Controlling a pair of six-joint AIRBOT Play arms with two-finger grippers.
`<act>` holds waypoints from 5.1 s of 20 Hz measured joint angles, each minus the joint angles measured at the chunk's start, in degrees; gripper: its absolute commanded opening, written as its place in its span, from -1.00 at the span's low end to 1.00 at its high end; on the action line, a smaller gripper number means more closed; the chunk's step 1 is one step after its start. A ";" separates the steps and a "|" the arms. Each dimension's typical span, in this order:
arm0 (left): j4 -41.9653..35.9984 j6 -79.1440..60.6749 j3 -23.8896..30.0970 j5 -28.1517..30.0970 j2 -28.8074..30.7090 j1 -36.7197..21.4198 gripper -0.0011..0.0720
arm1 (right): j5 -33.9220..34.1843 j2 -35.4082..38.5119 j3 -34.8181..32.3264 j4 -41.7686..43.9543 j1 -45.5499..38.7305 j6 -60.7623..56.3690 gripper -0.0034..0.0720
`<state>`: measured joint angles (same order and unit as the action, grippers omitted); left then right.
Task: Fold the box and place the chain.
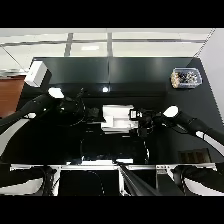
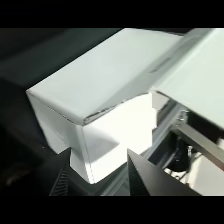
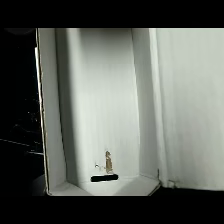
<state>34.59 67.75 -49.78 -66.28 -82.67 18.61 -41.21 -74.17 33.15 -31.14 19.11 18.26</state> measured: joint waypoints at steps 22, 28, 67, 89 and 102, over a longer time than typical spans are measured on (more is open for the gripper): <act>38.42 43.52 -11.85 6.95 0.00 22.45 -0.07 | -0.04 0.00 0.00 -0.02 0.00 0.02 0.38; 42.10 47.67 -12.90 5.64 -0.79 23.50 -0.03 | 0.09 0.00 0.02 0.04 0.00 -0.02 0.38; 54.31 67.04 -22.88 -4.66 -9.49 27.26 0.35 | 0.04 0.00 0.00 0.02 0.00 -0.02 0.38; 51.36 65.24 -19.37 -0.76 -6.71 25.81 -0.90 | 0.09 0.00 0.02 0.00 0.04 0.13 0.38; 51.82 64.39 -19.32 -0.07 -6.71 25.81 -0.90 | -2.08 6.12 0.00 -7.50 -0.13 -4.83 1.00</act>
<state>86.41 132.14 -69.10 -66.35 -89.38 44.42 -43.29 -68.05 33.15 -38.63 18.98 13.43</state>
